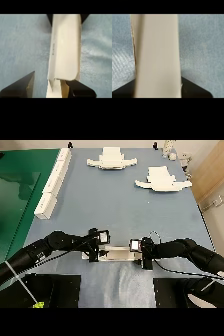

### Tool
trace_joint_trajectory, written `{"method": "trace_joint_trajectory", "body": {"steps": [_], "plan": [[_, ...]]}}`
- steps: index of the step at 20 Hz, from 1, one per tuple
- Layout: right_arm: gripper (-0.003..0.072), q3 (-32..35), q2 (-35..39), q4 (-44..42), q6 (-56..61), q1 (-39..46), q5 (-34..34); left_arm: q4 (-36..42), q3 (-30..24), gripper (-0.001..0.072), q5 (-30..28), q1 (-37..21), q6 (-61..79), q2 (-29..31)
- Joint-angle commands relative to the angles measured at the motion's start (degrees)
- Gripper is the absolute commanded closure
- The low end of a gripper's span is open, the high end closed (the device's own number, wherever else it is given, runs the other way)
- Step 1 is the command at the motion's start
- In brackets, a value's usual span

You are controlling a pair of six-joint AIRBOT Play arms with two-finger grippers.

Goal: Fold the box.

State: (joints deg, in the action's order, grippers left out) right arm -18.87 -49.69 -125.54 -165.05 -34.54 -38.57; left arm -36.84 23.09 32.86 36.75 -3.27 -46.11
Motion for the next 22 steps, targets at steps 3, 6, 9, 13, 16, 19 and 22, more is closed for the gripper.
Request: {"method": "trace_joint_trajectory", "body": {"steps": [3,6,9,13,16,19,22], "plan": [[0.014,0.02,0.0,-0.02,0.0,0.02,-0.02,-21.33,1.79,0.0241,22.88,-4.85,-42.51,10.14],[0.014,0.02,0.0,-0.02,0.0,0.02,-0.02,-11.89,1.64,0.0242,32.7,-3.91,-54.73,10.69],[0.014,0.02,0.0,-0.02,0.02,0.02,-0.02,2.14,2.25,0.0255,23.91,-1.16,-53.48,7.13],[0.014,0.02,0.0,-0.02,0.0,0.02,-0.02,3.23,8.39,0.0612,15.23,-1.49,-48.09,-2.1],[0.014,0.02,0.0,-0.02,0.02,0.02,-0.02,3.13,12.57,0.0614,13.57,-1.51,-48.22,-10.51],[0.014,0.02,0.0,-0.02,0.0,0.02,-0.02,2.99,14.51,0.0692,11.98,-1.51,-48.92,-16.92],[0.014,0.02,0.0,0.0,0.0,0.02,-0.02,2.97,14.51,0.0692,11.08,-3.63,-50.69,-19.56]]}}
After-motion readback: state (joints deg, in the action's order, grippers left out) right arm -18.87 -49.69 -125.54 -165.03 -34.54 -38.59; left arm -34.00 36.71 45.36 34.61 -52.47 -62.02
